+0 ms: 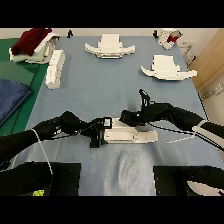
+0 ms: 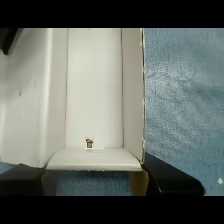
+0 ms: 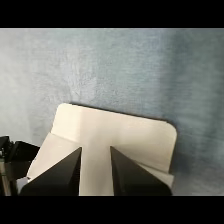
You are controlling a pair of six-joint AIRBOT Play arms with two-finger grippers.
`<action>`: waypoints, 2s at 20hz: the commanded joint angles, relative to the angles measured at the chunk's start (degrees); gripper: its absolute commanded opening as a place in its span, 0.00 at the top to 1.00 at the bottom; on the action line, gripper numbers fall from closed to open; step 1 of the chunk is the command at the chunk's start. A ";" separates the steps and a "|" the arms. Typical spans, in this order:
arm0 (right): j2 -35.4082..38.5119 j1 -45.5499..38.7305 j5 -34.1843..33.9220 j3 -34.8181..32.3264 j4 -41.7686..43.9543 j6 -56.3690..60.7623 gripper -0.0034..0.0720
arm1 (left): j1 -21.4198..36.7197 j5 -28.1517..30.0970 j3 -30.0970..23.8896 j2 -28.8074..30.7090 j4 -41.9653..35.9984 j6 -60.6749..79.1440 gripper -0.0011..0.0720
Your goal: Fold the box.
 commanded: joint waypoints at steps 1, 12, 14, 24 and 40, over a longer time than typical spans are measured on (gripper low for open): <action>-0.90 0.24 0.11 0.07 -0.28 -0.74 0.59 | 0.02 0.00 -0.04 0.00 0.02 0.04 0.45; 19.89 -0.66 -16.68 2.19 -24.81 -4.37 0.59 | 0.02 0.00 -0.04 0.00 0.02 0.07 0.45; 24.39 -0.22 -23.89 1.36 -28.06 -11.06 0.59 | 0.02 0.00 -0.04 0.00 0.02 0.04 0.45; 26.43 0.50 -20.26 -9.38 -31.76 -50.84 0.16 | 0.02 0.00 -0.04 0.00 0.02 0.04 0.45; 18.71 0.76 -11.43 -9.49 -18.69 -70.58 0.77 | 0.02 0.00 -0.04 0.00 0.02 0.04 0.45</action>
